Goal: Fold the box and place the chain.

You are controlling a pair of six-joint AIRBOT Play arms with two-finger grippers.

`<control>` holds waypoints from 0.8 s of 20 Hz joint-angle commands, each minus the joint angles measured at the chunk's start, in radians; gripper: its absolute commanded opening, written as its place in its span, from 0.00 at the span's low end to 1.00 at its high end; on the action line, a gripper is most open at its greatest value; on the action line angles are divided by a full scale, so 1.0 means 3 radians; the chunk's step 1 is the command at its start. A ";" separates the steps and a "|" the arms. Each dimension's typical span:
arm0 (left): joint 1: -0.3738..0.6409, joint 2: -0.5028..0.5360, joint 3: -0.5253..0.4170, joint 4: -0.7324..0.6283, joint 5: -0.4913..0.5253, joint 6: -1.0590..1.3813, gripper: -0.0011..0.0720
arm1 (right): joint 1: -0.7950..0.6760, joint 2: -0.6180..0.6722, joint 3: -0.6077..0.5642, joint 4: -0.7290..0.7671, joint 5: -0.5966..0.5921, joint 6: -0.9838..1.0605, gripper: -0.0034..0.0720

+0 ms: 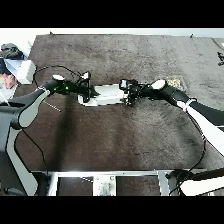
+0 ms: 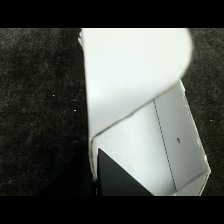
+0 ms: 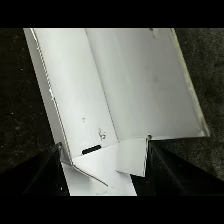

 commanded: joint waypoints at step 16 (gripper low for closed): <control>0.0001 0.0003 0.0000 0.0003 -0.0003 0.0001 0.03 | -0.0263 -0.0446 0.0576 0.0070 0.0829 0.0009 0.84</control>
